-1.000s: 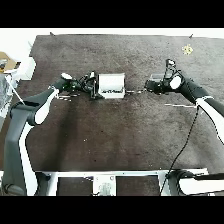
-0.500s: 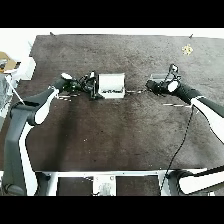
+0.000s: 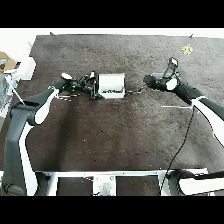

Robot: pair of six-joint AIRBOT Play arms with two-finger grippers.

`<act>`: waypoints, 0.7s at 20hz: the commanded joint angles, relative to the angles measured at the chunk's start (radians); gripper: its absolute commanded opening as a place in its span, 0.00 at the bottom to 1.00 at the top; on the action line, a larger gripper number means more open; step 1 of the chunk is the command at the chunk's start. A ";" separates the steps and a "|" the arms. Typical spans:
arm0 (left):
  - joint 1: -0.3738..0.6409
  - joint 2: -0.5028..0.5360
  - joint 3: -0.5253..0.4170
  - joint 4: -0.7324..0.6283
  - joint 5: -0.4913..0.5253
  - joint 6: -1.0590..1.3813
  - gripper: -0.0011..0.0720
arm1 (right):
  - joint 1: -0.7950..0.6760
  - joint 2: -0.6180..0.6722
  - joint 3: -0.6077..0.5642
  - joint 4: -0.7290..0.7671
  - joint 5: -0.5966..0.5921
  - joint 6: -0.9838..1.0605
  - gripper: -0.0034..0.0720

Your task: Fold the box and place the chain.

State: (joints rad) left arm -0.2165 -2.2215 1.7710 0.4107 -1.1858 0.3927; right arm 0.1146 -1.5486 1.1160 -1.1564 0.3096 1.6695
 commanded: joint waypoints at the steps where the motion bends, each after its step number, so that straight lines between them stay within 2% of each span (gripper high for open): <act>1: 0.000 0.001 0.000 0.000 0.000 0.000 0.39 | 0.092 0.121 0.002 0.001 -0.009 -0.050 0.05; 3: 0.000 0.001 0.000 0.000 0.000 0.000 0.39 | 0.160 0.209 0.002 0.001 -0.070 -0.081 0.05; 7: 0.000 0.000 0.000 0.000 0.000 0.000 0.39 | 0.291 0.319 0.004 -0.036 -0.283 -0.080 0.05; 9: 0.000 0.001 0.000 0.000 0.000 0.000 0.39 | 0.344 0.319 0.006 -0.036 -0.345 -0.080 0.05; 14: 0.000 0.001 0.000 0.000 0.000 0.000 0.39 | 0.416 0.253 0.010 -0.032 -0.396 -0.076 0.05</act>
State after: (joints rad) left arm -0.2165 -2.2215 1.7710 0.4107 -1.1858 0.3927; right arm 0.4854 -1.2720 1.1233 -1.1870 -0.0265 1.5921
